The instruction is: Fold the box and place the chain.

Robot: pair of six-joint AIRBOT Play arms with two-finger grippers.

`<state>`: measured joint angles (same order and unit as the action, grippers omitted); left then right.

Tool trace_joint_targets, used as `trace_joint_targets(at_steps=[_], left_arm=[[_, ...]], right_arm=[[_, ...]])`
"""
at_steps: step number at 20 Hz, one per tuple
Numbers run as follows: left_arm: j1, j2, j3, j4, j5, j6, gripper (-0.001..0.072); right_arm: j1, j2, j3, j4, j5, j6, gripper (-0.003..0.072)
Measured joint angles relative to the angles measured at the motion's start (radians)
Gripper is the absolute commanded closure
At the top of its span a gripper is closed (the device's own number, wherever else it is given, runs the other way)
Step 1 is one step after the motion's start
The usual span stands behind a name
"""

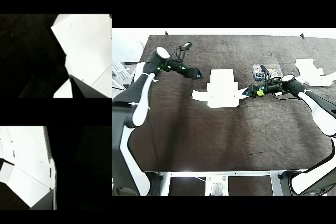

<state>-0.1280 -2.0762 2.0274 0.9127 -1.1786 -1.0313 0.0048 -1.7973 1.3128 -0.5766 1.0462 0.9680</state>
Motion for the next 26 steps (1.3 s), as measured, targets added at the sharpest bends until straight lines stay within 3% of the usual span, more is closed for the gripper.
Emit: trace_joint_targets(at_steps=[6,22,23,26], left_arm=[[-0.047,-0.074,0.04,0.003,0.042,-0.002,0.019],[-0.071,-0.145,0.047,-0.182,0.053,0.063,0.0193],[-0.073,-0.15,0.047,-0.186,0.047,0.066,0.024],[-0.074,-0.157,0.047,-0.199,0.04,0.074,0.0241]], right_arm=[[0.0,0.0,0.0,0.0,-0.002,0.0,0.0671],[0.0,0.0,0.0,0.0,-0.003,0.0,0.0671],[0.0,0.0,0.0,0.0,-0.003,0.0,0.0671],[0.0,0.0,0.0,0.0,-0.003,0.0,0.0671]])
